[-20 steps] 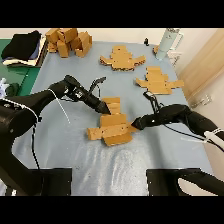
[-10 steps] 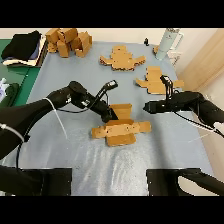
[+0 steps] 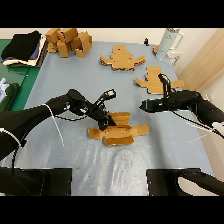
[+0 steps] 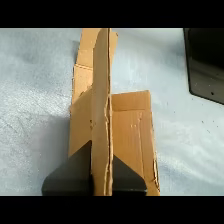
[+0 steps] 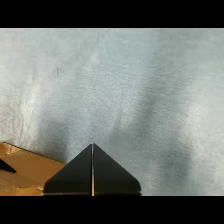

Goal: Fold the box.

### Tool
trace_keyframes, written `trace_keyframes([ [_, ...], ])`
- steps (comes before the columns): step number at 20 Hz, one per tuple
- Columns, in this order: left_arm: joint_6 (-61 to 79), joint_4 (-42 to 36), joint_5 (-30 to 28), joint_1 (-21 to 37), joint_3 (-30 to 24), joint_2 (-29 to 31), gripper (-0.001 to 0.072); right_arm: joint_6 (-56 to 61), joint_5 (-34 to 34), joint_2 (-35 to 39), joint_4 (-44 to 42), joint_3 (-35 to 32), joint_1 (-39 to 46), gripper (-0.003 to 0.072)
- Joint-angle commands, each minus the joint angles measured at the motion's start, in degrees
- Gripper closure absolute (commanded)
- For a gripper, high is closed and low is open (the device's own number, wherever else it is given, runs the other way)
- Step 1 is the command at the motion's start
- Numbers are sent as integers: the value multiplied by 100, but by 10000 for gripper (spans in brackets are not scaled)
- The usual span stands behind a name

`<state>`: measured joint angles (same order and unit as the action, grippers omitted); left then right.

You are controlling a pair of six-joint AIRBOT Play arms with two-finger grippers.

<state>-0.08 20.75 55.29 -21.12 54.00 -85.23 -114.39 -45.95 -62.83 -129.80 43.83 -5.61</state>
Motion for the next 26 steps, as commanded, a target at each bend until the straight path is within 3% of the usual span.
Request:
trace_keyframes([
  [1, 166, -236, 516, 4, -26, -2, 697, 46, 107, -2, -7, 7, -55, 680],
  [6, 160, -730, 885, 103, -17, 122, 697, 44, 151, -7, 15, 7, -55, 680],
  [12, 127, -721, 452, 120, -17, -219, 697, 42, 262, -9, 15, 7, -55, 680],
  [26, -426, 116, 490, 118, -13, -258, 696, 39, 269, -9, 20, 7, -55, 680],
])
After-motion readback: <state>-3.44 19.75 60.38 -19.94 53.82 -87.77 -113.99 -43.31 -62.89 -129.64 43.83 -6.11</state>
